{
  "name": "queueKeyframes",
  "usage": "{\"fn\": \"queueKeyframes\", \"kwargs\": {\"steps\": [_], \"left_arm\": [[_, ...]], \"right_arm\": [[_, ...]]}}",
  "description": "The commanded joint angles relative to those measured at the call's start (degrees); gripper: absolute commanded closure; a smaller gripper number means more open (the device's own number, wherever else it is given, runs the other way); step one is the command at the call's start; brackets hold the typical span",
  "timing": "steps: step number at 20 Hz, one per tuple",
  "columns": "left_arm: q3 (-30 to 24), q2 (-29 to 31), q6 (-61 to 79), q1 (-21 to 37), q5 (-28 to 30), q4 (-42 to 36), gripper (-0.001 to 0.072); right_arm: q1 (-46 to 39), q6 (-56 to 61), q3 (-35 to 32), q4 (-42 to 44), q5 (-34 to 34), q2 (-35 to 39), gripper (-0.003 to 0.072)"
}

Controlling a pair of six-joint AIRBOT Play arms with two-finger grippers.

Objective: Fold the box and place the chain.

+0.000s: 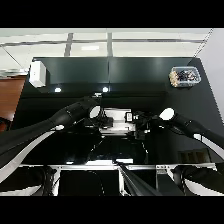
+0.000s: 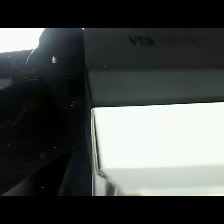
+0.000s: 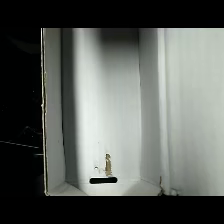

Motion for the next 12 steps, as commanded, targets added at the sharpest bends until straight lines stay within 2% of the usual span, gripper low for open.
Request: {"fn": "queueKeyframes", "kwargs": {"steps": [1,2,3,7,8,10,11,12], "left_arm": [[0.52,-0.42,-0.46,-0.44,0.20,0.39,0.0467],[0.83,-0.42,-0.39,-0.44,0.24,0.42,0.0595],[1.05,-0.42,-0.39,-0.44,0.39,0.44,0.0686],[1.05,-0.42,-0.44,-0.44,0.68,0.35,0.0676],[1.05,-0.42,-0.44,-0.44,0.68,0.26,0.0612],[1.05,-0.42,-0.42,-0.42,0.48,0.17,0.0330],[1.05,-0.42,-0.42,-0.42,0.07,0.17,0.0298],[1.05,-0.42,-0.42,-0.42,-0.44,0.26,0.0298]], "right_arm": [[0.02,0.00,-0.02,0.00,0.00,-0.04,0.0612],[0.02,0.00,-0.02,0.00,0.02,-0.04,0.0612],[0.02,0.00,-0.02,0.00,0.02,-0.04,0.0612],[0.02,0.00,-0.02,0.00,0.02,-0.04,0.0612],[0.02,0.00,-0.02,0.00,0.02,-0.04,0.0612],[0.02,0.00,-0.02,0.00,0.02,-0.04,0.0612],[0.02,0.00,-0.02,0.00,0.00,-0.04,0.0612],[0.02,0.00,-0.02,0.00,0.00,-0.04,0.0612]]}}
